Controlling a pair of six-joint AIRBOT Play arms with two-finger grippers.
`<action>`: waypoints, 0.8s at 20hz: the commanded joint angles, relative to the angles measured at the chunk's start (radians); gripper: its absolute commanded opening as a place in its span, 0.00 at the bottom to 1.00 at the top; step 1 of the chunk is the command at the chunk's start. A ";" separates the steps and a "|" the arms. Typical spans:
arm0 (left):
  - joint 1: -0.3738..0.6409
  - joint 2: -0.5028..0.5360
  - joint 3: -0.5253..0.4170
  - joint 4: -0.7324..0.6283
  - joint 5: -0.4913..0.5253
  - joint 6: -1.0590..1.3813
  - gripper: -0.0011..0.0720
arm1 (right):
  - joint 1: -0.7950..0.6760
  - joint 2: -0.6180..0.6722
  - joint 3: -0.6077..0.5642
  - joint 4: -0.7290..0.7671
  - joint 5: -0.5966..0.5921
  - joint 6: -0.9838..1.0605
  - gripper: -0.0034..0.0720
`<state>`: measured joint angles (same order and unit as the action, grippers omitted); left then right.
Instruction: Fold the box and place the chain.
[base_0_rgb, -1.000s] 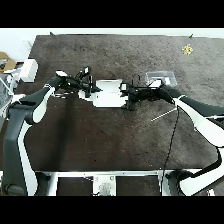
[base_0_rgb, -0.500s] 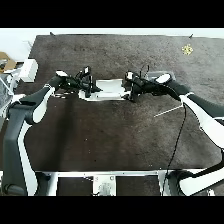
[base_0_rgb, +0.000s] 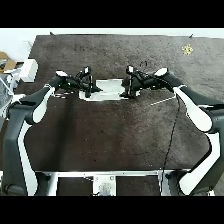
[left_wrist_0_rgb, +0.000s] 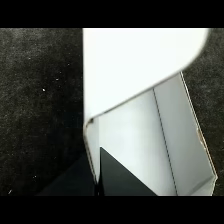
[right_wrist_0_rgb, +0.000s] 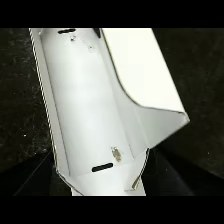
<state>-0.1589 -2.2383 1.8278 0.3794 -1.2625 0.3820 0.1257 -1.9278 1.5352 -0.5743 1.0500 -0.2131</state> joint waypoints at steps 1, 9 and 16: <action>0.000 -0.001 0.000 0.000 -0.002 0.000 0.03 | -0.003 -0.082 0.090 -0.005 0.111 0.008 0.94; 0.000 -0.001 0.000 0.000 -0.002 0.000 0.03 | 0.005 -0.195 0.202 0.022 0.170 0.008 0.89; 0.000 -0.001 0.000 0.000 -0.002 0.000 0.03 | 0.014 -0.225 0.203 0.023 0.169 -0.003 0.82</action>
<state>-0.1589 -2.2383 1.8278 0.3798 -1.2648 0.3828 0.1356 -2.1422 1.7340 -0.5537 1.2148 -0.2100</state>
